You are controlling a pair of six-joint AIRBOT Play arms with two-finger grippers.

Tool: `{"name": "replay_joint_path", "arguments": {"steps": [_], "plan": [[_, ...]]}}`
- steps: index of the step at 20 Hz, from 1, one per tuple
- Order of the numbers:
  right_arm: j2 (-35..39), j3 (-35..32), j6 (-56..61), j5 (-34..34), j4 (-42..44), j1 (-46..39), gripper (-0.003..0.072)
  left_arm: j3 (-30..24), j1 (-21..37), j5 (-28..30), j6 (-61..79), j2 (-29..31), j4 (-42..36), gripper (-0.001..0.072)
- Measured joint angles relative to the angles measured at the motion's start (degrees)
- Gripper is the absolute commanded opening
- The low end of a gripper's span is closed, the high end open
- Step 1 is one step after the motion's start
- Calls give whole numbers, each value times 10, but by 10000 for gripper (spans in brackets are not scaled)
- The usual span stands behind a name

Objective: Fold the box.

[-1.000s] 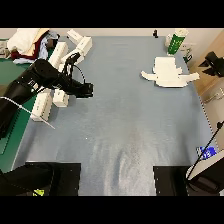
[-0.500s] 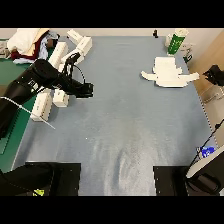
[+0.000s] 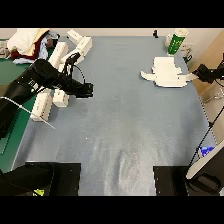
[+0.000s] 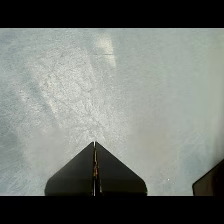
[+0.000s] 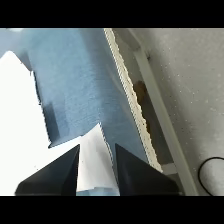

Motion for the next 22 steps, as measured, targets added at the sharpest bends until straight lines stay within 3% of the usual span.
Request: {"name": "replay_joint_path", "arguments": {"steps": [1, 2, 4, 5, 9, 13, 17, 22], "plan": [[0, 2, -2, -1, 0, 2, 203, 0, 0, 0, 0, 0, 0, 16], [0, 4, -2, -7, 2, 4, 200, 0, 0, 0, 0, 0, 0, 16], [0, 6, -7, -31, 8, 7, 23, 0, 0, 0, 0, 0, 0, 16], [1, 7, -11, -49, 11, 7, -1, 0, 0, 0, 0, 0, 0, 16], [16, 4, -22, -126, 36, 8, -6, 0, 0, 0, 0, 0, 0, 16], [72, -43, -26, -182, 66, 18, -6, 0, 0, 0, 0, 0, 0, 16], [170, -176, -34, -201, 80, 54, -6, 0, 0, 0, 0, 0, 0, 16], [363, -443, -41, -133, 85, 116, -6, 0, 0, 0, 0, 0, 0, 16]]}}
